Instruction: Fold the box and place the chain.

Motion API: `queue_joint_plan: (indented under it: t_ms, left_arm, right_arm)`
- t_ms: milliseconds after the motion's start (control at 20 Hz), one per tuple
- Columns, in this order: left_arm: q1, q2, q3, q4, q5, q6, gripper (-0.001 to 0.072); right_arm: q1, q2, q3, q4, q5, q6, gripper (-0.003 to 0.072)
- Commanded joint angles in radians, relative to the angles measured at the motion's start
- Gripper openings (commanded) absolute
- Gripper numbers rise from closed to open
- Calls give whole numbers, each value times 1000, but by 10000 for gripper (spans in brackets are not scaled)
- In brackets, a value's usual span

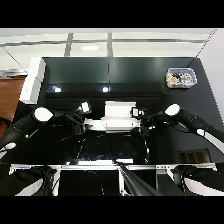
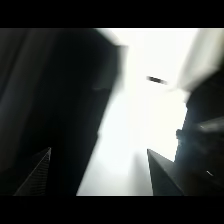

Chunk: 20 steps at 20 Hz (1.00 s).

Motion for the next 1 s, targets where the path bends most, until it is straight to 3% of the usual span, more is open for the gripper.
queue_joint_plan:
  t_ms: [0, 300, 450, 650, 950]
  left_arm:
    - [-39, -37, 30, 37, -85, 70, 695]
    - [-96, -112, 34, -176, -14, 71, 695]
    - [-111, -135, 34, -182, -19, 71, 691]
    - [-114, -141, 34, -186, -16, 89, 505]
    - [-113, -141, 34, -185, 52, 93, 503]
  right_arm:
    - [1, -1, 1, 0, 0, 0, 472]
    - [1, -1, 1, 0, 0, 0, 472]
    - [1, -1, 1, 0, 0, 0, 472]
    - [1, -1, 1, -3, 2, 0, 472]
    - [1, -1, 1, -2, 2, 0, 472]
